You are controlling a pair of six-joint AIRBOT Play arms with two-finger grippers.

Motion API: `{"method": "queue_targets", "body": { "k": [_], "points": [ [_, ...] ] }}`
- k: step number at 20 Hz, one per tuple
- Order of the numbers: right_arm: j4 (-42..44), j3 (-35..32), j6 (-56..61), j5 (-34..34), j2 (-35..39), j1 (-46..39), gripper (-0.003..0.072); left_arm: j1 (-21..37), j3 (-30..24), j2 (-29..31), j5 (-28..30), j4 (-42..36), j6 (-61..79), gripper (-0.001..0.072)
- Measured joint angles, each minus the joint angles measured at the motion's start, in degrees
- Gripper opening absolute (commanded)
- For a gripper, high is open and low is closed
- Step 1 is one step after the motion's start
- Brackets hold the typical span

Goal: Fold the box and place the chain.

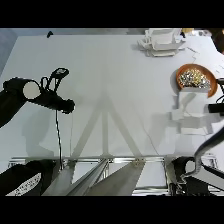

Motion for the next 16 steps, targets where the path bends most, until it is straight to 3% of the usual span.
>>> {"method": "queue_targets", "body": {
  "k": [3, 8, 12, 16],
  "points": [
    [13.8, -1.9, -1.5, 1.3, 7.5, 4.3, 0.0020, 0.0, 0.0, 0.0, 0.0, 0.0, 0.0, 0.0495],
    [28.7, -10.7, -2.2, 0.1, 21.3, 12.6, 0.0020, 0.0, 0.0, 0.0, 0.0, 0.0, 0.0, 0.0495],
    [38.1, -19.6, -1.6, -4.3, 32.1, 19.8, 0.0020, 0.0, 0.0, 0.0, 0.0, 0.0, 0.0, 0.0495],
    [42.2, -25.6, 1.7, -8.9, 37.6, 26.9, 0.0020, 0.0, 0.0, -0.1, 0.8, -0.3, 0.0, 0.0494]
  ]
}}
